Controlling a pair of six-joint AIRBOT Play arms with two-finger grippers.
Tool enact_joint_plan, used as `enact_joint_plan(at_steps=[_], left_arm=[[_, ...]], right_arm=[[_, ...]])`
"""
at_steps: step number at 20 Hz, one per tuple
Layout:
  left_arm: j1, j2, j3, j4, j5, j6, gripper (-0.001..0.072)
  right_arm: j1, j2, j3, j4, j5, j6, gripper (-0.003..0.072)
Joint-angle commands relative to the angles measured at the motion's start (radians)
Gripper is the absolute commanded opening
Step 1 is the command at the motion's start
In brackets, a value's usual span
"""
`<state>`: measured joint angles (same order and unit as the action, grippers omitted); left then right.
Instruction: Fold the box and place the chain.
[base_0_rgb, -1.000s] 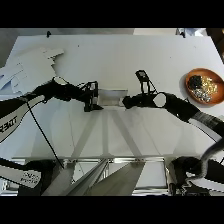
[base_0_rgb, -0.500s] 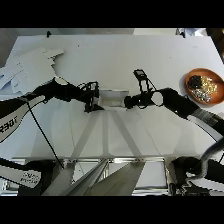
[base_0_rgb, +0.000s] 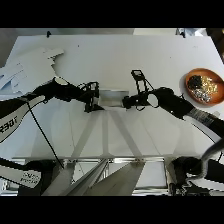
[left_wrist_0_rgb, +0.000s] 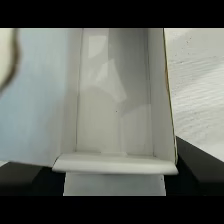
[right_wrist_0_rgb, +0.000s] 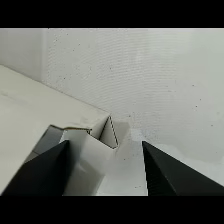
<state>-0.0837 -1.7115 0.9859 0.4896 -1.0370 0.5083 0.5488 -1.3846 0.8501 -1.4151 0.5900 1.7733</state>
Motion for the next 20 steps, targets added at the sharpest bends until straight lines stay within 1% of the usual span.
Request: enact_joint_plan(at_steps=[1, 5, 6, 7, 8, 11, 13, 16, 17, 18, 20], left_arm=[[0.001, 0.0, 0.0, -0.002, 0.001, 0.0, 0.0336], [0.001, 0.0, 0.0, -0.002, 0.001, 0.0, 0.0336], [0.001, 0.0, 0.0, -0.002, 0.001, 0.0, 0.0336], [0.001, 0.0, 0.0, -0.002, 0.001, 0.0, 0.0336], [0.001, 0.0, 0.0, -0.002, 0.001, 0.0, 0.0336], [0.001, 0.0, 0.0, -0.002, 0.001, 0.0, 0.0336], [0.001, 0.0, 0.0, -0.002, 0.001, 0.0, 0.0336], [0.001, 0.0, 0.0, -0.002, 0.001, 0.0, 0.0336], [0.001, 0.0, 0.0, -0.002, 0.001, 0.0, 0.0336], [0.001, 0.0, 0.0, -0.002, 0.001, 0.0, 0.0336], [0.001, 0.0, 0.0, -0.002, 0.001, 0.0, 0.0336]], right_arm=[[0.027, 0.0, 0.005, 0.036, -0.031, 0.037, 0.0461], [0.038, 0.0, 0.005, 0.122, -0.098, 0.036, 0.0461], [0.038, 0.0, 0.005, 0.121, -0.096, 0.036, 0.0458], [0.038, 0.0, 0.005, 0.121, -0.089, 0.036, 0.0407], [0.038, 0.0, 0.005, 0.121, -0.084, 0.036, 0.0378], [0.038, 0.0, 0.005, 0.121, -0.055, 0.03, 0.0373], [0.038, 0.0, 0.005, 0.12, -0.024, 0.025, 0.0334], [0.038, 0.0, 0.005, 0.107, -0.007, 0.025, 0.0329], [0.038, 0.0, 0.005, 0.1, -0.003, 0.025, 0.0319], [0.038, 0.0, 0.005, 0.093, 0.001, 0.025, 0.0291], [0.038, 0.0, 0.005, 0.087, 0.0, 0.026, 0.0284]])
